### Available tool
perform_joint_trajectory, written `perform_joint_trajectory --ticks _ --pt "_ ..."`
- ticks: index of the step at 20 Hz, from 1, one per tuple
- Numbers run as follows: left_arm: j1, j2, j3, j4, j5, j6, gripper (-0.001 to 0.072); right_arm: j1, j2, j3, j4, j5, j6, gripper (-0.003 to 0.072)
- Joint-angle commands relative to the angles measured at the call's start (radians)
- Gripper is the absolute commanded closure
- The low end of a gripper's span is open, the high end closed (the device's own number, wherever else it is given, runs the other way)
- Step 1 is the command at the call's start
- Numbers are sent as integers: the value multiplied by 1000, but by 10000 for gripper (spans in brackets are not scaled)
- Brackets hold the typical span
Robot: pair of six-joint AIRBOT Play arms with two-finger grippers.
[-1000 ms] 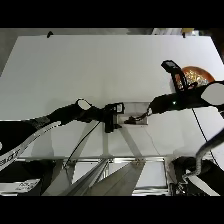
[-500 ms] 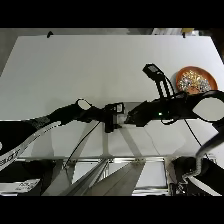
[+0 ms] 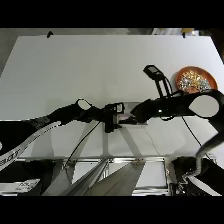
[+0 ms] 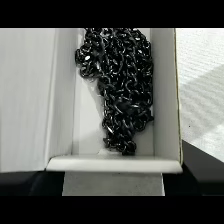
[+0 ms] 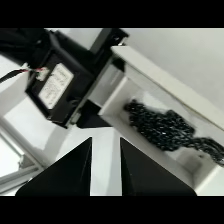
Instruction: Fold the box and place the chain.
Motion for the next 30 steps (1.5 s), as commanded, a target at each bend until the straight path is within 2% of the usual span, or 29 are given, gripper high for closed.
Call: perform_joint_trajectory --ticks 1,2,3,4,8,11,13,14,21,30 --pt "-1 0 0 0 0 0 432 -146 35 14 -9 69 -13 536" --pt "-1 0 0 0 0 0 432 -204 43 14 -23 79 -13 548" --pt "-1 0 0 0 0 0 432 -254 43 14 -48 88 -13 613" --pt "-1 0 0 0 0 0 432 -301 38 13 -92 92 -13 647" --pt "-1 0 0 0 0 0 432 -409 -34 10 -235 68 -10 643" --pt "-1 1 0 0 0 0 432 -414 -126 -11 -226 12 -10 610" --pt "-1 0 0 0 0 0 432 -414 -200 -20 -227 11 -10 440" --pt "-1 0 0 0 0 0 432 -414 -237 -24 -227 6 -10 421" --pt "-1 0 0 0 0 0 432 -350 -416 -26 -254 -20 -10 424" --pt "-1 1 0 0 0 0 432 -340 -462 -26 -288 -37 3 437"
